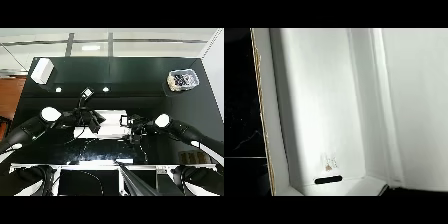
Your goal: Fold the box and place the chain.
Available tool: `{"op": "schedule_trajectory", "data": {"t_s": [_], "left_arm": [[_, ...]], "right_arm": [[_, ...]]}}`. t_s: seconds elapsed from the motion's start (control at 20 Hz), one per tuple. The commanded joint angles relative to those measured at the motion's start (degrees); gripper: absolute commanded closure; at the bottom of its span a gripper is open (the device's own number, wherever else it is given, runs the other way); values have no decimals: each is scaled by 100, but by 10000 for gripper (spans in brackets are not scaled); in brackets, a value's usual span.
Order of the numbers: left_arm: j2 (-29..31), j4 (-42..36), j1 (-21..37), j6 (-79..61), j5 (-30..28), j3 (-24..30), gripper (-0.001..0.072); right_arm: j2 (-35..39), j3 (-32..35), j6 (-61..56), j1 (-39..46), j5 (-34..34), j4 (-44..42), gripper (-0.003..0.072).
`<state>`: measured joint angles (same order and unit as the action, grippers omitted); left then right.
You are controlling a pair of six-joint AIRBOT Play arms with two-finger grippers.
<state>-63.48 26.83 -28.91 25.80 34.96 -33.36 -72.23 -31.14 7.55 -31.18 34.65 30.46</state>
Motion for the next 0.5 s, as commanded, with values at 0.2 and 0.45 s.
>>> {"op": "schedule_trajectory", "data": {"t_s": [0.2, 0.45], "left_arm": [[-337, -66, -153, -83, -1150, 4, 682], [-446, 125, -267, -83, -933, 4, 683]], "right_arm": [[-2, 2, 2, -7, 2, 2, 222], [-2, 2, 2, -7, 2, 2, 222]]}}
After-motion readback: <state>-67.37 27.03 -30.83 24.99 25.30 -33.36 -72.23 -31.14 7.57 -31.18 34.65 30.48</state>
